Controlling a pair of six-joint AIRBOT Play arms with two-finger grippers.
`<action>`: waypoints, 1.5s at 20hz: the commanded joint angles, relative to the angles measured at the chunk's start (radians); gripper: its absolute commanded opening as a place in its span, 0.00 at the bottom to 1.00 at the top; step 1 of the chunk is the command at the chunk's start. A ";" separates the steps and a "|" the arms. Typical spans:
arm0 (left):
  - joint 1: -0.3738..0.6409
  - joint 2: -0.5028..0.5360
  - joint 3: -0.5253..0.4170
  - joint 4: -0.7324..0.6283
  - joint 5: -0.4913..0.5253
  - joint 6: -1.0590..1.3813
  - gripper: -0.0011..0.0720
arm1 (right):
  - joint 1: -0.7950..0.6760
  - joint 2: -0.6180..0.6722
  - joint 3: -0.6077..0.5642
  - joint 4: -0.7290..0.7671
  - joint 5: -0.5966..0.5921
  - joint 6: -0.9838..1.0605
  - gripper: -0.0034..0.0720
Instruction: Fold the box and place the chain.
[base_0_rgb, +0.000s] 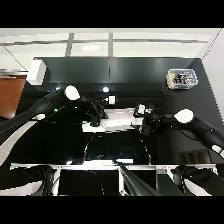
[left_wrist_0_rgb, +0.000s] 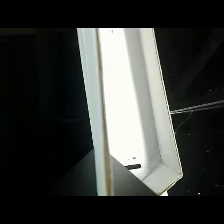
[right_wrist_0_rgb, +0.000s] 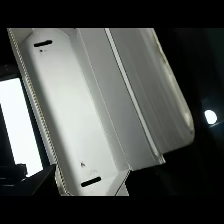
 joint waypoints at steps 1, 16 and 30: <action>0.000 0.001 0.001 0.000 -0.020 0.018 0.05 | -0.003 -0.047 -0.002 0.084 0.087 -0.110 0.97; 0.000 0.001 0.001 -0.002 -0.022 0.018 0.05 | 0.005 -0.152 -0.005 0.034 0.074 -0.111 0.97; 0.000 0.001 0.001 -0.002 -0.022 0.018 0.05 | 0.023 -0.166 0.000 -0.044 0.047 -0.038 0.97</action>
